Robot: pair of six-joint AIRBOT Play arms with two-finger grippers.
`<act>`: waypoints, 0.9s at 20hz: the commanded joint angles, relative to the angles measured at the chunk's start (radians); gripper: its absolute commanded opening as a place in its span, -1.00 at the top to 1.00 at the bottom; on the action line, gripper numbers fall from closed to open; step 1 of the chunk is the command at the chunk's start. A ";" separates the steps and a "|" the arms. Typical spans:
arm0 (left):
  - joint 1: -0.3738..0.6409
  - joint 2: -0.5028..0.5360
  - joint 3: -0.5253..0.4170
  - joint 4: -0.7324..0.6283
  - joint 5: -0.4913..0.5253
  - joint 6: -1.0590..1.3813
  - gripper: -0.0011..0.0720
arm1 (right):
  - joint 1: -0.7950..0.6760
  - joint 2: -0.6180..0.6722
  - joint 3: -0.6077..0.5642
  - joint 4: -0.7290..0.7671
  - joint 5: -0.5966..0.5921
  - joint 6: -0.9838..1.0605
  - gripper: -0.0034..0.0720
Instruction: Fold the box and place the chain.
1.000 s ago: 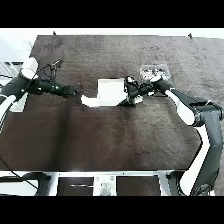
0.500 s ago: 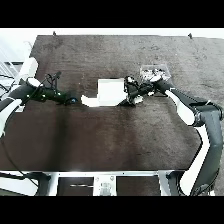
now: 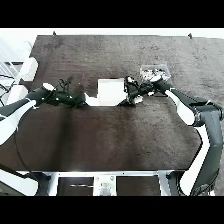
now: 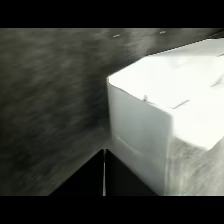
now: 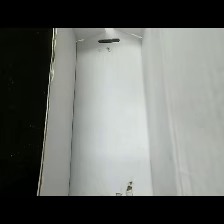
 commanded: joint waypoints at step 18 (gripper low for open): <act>-0.043 -0.006 0.071 -0.209 -0.074 0.077 0.09 | 0.001 -0.001 0.000 0.000 0.000 0.000 -0.65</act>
